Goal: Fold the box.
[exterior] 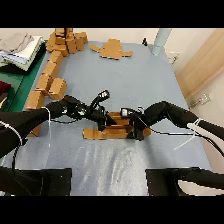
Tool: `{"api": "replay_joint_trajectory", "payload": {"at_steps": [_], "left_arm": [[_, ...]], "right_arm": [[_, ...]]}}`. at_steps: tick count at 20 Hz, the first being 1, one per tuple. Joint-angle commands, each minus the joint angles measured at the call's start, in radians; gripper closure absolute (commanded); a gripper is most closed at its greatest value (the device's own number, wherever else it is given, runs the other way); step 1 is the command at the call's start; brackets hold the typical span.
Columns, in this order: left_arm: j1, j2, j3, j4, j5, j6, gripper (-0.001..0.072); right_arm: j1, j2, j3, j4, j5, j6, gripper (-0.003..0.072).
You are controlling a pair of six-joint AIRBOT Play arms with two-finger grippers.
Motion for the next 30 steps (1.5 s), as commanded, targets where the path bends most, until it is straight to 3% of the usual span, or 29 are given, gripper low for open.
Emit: {"api": "replay_joint_trajectory", "payload": {"at_steps": [1,4,30], "left_arm": [[0.0,-0.001,0.0,0.0,0.0,0.0,0.0698],[0.0,-0.001,0.0,0.0,0.0,0.0,0.0698],[0.0,-0.001,0.0,0.0,0.0,0.0,0.0698]], "right_arm": [[0.0,-0.01,0.0,-0.002,0.002,0.0,0.0095],[0.0,-0.014,0.0,-0.002,0.001,0.0,0.0166],[0.029,-0.013,-0.013,-0.03,0.008,0.0,0.0173]]}}
